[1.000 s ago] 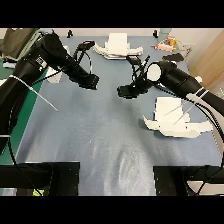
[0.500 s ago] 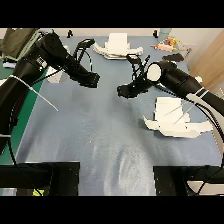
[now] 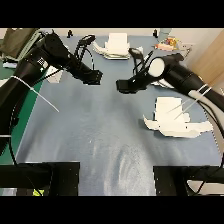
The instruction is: Fold the box.
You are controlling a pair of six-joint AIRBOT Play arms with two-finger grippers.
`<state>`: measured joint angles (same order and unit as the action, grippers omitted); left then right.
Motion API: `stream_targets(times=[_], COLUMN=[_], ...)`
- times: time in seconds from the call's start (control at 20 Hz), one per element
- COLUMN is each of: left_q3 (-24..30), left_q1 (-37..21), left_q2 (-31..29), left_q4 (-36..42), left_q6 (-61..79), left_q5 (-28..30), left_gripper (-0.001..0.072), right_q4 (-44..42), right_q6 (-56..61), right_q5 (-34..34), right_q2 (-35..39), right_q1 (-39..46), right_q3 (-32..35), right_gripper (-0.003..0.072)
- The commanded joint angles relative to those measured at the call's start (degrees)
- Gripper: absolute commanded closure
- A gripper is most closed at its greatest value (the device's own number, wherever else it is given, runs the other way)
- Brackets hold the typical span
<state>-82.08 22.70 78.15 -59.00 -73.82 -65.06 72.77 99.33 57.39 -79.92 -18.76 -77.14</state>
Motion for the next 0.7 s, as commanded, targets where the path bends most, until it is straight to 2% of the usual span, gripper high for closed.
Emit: stream_targets(times=[0.0, 0.1, 0.15, 0.2, 0.3, 0.35, 0.4, 0.45, 0.65], left_q3=[0.02, 0.02, 0.02, 0.02, 0.02, 0.02, 0.02, 0.02, 0.02], left_q1=[0.09, 0.09, 0.09, 0.09, 0.09, 0.09, 0.09, 0.09, 0.09], left_q2=[0.13, 0.15, 0.15, 0.15, 0.15, 0.15, 0.15, 0.15, 0.15], left_q4=[-1.46, -2.97, -2.97, -2.97, -2.95, -2.97, -2.97, -2.97, -2.95], left_q6=[-2.32, -2.34, -2.34, -2.32, -2.29, -2.32, -2.56, -3.39, -4.24], left_q5=[-1.09, -1.79, -1.9, -1.97, -1.99, -2.1, -2.4, -2.49, -4.55], left_gripper=[0.0691, 0.069, 0.069, 0.069, 0.069, 0.0563, 0.0251, 0.0117, 0.0119], right_q4=[14.53, 31.71, 38.23, 40.94, 39.08, 38.64, 38.69, 38.64, 34.73], right_q6=[3.78, 3.67, 3.28, 1.75, 1.16, 1.14, 1.01, 0.09, -5.6], right_q5=[22.8, 37.03, 41.38, 44.19, 44.54, 43.91, 43.21, 42.45, 34.84], right_q2=[0.02, 0.39, 0.83, 1.09, 1.88, 2.1, 2.14, 2.14, 2.05], right_q1=[5.51, 11.08, 14.51, 18.78, 27.54, 31.43, 34.56, 37.57, 48.3], right_q3=[-8.55, -12.5, -12.44, -11.96, -9.14, -6.97, -4.57, -2.19, 6.4], right_gripper=[0.0365, 0.0343, 0.0269, 0.0236, 0.0234, 0.0204, 0.0148, 0.0137, 0.0137])
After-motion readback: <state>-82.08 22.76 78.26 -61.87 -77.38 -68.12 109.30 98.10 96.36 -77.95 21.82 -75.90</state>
